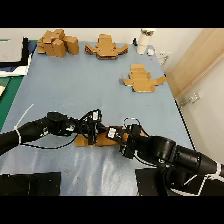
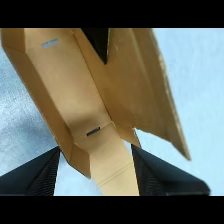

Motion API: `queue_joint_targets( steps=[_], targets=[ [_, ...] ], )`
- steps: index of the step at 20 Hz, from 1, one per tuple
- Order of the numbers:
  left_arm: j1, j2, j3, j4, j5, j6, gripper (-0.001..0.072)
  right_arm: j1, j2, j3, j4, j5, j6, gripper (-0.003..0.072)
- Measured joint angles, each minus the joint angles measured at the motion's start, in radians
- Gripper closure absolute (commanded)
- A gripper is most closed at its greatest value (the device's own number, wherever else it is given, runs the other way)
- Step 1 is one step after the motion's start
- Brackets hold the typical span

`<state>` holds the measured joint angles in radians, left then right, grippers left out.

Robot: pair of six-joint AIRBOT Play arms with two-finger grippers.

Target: Fold the box.

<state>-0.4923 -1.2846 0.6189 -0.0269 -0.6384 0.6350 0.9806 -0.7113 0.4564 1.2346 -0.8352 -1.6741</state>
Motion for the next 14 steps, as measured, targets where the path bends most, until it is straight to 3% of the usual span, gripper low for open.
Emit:
queue_joint_targets(
  steps=[4, 8, 11, 14],
  targets=[
    [0.0, 0.0, 0.0, 0.0, 0.0, 0.0, 0.0694, -0.12, 0.003, 0.0, 0.152, 0.043, -0.227, -0.0033],
    [0.0, 0.0, 0.0, 0.0, 0.0, 0.0, 0.0694, -0.297, -0.01, 0.0, 0.408, 0.065, -0.558, -0.0033],
    [0.0, 0.0, 0.0, 0.0, 0.0, 0.0, 0.0694, -0.418, -0.023, 0.008, 0.594, 0.056, -0.788, -0.0032],
    [0.0, 0.0, 0.0, 0.0, 0.0, 0.0, 0.0694, -0.471, -0.029, 0.014, 0.687, 0.02, -0.896, -0.0032]
  ],
)
